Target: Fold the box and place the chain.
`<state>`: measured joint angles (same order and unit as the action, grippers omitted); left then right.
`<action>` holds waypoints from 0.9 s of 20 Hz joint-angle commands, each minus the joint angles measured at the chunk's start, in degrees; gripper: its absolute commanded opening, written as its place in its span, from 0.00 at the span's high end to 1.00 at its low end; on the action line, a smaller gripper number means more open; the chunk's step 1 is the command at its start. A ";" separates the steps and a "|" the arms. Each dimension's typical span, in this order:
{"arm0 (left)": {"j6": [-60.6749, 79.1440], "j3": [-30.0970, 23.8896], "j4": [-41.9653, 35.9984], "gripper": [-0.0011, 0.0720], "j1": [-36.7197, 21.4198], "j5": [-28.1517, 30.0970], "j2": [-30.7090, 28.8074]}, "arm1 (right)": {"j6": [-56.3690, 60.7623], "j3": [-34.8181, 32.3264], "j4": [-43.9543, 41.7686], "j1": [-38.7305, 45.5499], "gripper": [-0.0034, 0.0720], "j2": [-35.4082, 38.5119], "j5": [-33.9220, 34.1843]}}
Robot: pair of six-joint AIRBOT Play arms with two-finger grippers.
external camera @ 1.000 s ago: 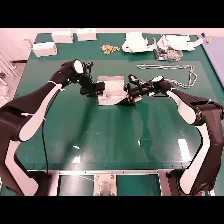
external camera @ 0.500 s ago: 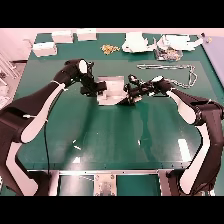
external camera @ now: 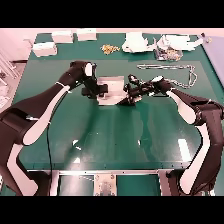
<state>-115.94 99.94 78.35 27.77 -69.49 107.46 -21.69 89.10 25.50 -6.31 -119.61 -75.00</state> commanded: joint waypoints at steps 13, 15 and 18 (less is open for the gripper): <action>-2.32 4.92 9.16 0.48 3.26 -3.56 1.73 | 0.02 0.00 -0.02 0.00 0.18 0.00 0.00; -2.36 4.94 9.14 0.48 3.26 -3.63 2.12 | 0.04 0.00 -0.04 -0.02 0.18 0.00 0.00; -2.60 4.94 9.44 0.48 3.43 -4.42 2.56 | 0.02 0.00 -0.02 -0.02 0.18 0.00 0.00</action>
